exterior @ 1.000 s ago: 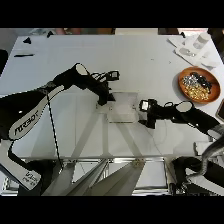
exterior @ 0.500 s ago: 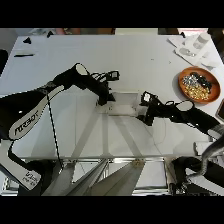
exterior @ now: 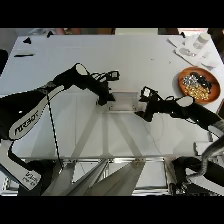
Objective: Fold the box and place the chain.
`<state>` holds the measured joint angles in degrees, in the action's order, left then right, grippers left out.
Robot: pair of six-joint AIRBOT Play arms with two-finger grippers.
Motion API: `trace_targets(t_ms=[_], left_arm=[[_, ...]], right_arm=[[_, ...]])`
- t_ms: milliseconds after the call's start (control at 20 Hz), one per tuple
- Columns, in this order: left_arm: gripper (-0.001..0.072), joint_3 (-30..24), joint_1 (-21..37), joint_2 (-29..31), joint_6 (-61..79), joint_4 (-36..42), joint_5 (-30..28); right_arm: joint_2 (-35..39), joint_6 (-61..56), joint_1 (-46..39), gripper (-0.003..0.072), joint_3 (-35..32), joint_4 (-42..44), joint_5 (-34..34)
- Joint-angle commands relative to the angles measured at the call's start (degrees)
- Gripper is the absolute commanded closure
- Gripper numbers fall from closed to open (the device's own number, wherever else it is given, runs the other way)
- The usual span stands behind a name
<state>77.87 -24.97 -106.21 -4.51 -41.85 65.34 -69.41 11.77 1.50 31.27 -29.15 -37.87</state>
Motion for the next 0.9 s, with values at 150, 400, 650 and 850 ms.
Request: trace_targets(t_ms=[150,400,650,850], left_arm=[[0.0704,0.0,0.0,0.0,0.0,0.0,0.0],[0.0704,0.0,0.0,0.0,0.0,0.0,0.0],[0.0704,0.0,0.0,0.0,0.0,0.0,0.0],[0.0704,0.0,0.0,0.0,0.0,0.0,0.0]], right_arm=[[-6.2,-0.2,-2.1,-0.0005,5.9,-3.0,-7.0],[-10.9,-0.6,-2.1,-0.0005,10.1,-5.0,-10.6],[-12.2,2.3,-2.1,-0.0005,13.1,-5.1,-14.2],[-14.5,3.5,-2.1,-0.0005,13.2,-5.1,-17.6]])
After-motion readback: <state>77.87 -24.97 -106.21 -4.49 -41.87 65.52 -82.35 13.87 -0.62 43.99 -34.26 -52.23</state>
